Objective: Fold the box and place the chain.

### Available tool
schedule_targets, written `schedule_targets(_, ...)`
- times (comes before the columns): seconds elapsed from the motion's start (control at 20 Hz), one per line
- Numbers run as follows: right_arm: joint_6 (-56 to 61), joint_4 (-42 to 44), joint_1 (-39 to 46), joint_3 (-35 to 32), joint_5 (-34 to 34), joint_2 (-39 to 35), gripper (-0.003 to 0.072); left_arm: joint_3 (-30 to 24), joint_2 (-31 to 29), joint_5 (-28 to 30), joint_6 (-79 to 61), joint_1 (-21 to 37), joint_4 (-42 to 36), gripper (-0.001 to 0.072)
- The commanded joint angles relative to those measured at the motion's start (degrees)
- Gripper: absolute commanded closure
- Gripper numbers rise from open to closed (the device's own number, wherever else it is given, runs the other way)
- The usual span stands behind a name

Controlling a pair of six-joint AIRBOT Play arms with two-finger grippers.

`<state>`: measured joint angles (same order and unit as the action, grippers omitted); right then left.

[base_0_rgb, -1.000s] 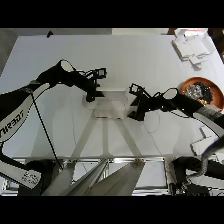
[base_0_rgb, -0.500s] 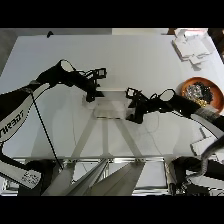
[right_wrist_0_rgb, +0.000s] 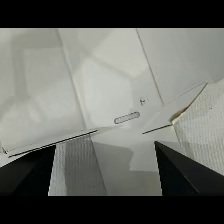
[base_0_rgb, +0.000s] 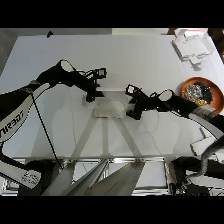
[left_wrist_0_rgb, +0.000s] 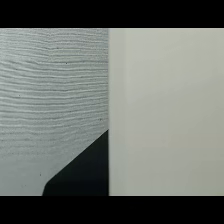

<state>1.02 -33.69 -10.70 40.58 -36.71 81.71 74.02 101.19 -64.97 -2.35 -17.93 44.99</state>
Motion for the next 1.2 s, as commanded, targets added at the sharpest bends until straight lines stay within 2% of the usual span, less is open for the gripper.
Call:
schedule_targets(0.0,0.07,4.35,-0.07,0.02,0.07,0.15,-0.0002,0.00,0.04,0.00,0.00,0.00,0.02,0.0694)
schedule_targets(0.3,3.17,5.46,-0.04,0.04,-4.48,0.13,-0.0002,0.00,0.04,0.00,-0.02,-0.02,0.02,0.0694)
schedule_targets(0.7,11.04,5.57,2.27,0.09,-1.49,0.13,-0.0002,0.00,0.04,0.00,-0.02,-0.02,0.00,0.0694)
schedule_targets(0.95,7.76,5.86,2.25,0.59,0.31,0.13,-0.0002,0.00,0.04,-0.02,-0.02,-0.02,0.00,0.0694)
schedule_targets(1.15,1.18,7.21,2.25,0.90,-2.23,0.13,-0.0002,0.00,0.04,0.00,-0.02,-0.02,0.00,0.0694)
